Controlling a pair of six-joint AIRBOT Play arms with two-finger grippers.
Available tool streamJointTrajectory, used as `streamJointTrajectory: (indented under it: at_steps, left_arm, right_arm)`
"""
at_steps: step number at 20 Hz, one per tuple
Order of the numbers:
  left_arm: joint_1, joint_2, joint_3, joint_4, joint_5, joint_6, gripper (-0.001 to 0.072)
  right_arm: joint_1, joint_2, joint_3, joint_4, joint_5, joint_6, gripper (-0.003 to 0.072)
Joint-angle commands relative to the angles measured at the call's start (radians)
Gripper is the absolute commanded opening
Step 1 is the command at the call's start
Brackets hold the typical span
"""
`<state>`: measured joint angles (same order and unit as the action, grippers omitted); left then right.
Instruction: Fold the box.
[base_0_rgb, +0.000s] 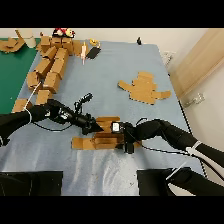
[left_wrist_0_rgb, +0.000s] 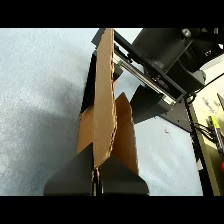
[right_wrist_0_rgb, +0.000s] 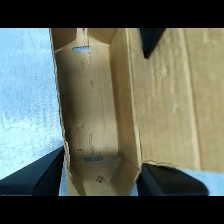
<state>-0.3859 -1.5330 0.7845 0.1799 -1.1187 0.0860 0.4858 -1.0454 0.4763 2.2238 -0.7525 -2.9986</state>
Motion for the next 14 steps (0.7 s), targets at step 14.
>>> streamJointTrajectory:
  at_steps: [14]
  left_arm:
    - [0.000, 0.000, 0.000, 0.000, 0.001, 0.000, 0.0012]
  right_arm:
    - [0.001, 0.047, -0.001, -0.012, -0.077, -0.002, 0.0652]
